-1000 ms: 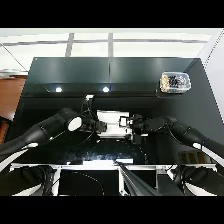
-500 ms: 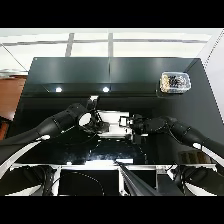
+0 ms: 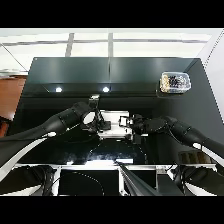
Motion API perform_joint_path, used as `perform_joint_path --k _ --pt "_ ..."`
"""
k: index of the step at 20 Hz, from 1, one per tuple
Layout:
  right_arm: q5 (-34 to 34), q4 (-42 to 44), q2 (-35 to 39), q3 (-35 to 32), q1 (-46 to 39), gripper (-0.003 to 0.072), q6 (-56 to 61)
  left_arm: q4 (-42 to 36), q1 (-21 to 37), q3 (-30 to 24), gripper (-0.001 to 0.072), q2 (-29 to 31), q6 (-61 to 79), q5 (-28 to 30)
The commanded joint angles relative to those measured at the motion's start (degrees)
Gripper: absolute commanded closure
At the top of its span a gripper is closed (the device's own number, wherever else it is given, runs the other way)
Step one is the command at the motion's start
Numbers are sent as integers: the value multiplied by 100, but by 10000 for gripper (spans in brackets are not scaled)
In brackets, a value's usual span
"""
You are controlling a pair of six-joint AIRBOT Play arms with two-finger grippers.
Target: Fold the box and place the chain.
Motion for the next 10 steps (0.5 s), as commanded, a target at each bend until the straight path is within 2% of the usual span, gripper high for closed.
perform_joint_path --k 1,7,9,10 --pt "0 2 -4 -4 -2 285 22 109 -39 144 489 -116 -61 -177" --pt "0 2 -4 -4 0 285 22 133 -39 146 490 -116 -162 -280" --pt "2 2 -4 -4 -2 285 22 133 -39 146 546 -116 -177 -267" --pt "0 2 -4 -4 -2 285 22 131 -39 146 546 -116 -181 -229"
